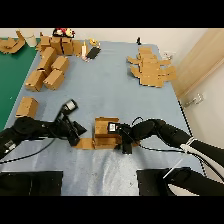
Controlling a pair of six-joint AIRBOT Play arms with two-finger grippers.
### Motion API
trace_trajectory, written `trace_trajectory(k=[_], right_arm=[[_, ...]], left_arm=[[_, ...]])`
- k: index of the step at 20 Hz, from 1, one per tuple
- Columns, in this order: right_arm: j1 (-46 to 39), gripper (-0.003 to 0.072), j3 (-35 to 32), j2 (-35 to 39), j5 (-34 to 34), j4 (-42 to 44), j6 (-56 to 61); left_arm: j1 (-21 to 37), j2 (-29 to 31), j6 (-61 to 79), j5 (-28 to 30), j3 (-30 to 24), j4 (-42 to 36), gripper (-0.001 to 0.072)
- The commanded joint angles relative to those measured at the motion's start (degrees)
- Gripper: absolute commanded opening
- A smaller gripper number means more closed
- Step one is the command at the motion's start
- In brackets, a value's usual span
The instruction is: Fold the box.
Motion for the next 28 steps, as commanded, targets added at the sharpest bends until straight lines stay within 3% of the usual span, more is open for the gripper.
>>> trace_trajectory(k=[1,4,8,10,17,28], right_arm=[[-0.02,0.0416,0.02,-0.04,0.02,0.02,0.00],[-0.02,0.0415,0.02,-0.04,0.02,0.02,0.00],[-0.02,0.0416,0.02,-0.04,0.02,0.02,0.00],[-0.02,0.0416,0.02,-0.04,0.02,0.02,0.00],[-0.02,0.0416,0.02,-0.04,0.02,0.02,0.00],[-0.02,0.0415,0.02,-0.04,0.02,0.02,0.00]], left_arm=[[9.51,3.78,-46.93,-10.73,-0.24,18.08,0.0012],[17.92,3.43,-48.35,-17.14,-2.62,17.94,0.0011],[19.17,0.20,-48.33,-20.26,-3.65,14.53,0.0011],[17.14,-2.19,-48.33,-20.22,-3.67,12.57,0.0011],[4.33,-3.10,-53.42,-8.02,-3.65,10.78,0.0010],[-3.39,-8.98,-53.46,-2.58,-3.65,7.65,0.0010]])
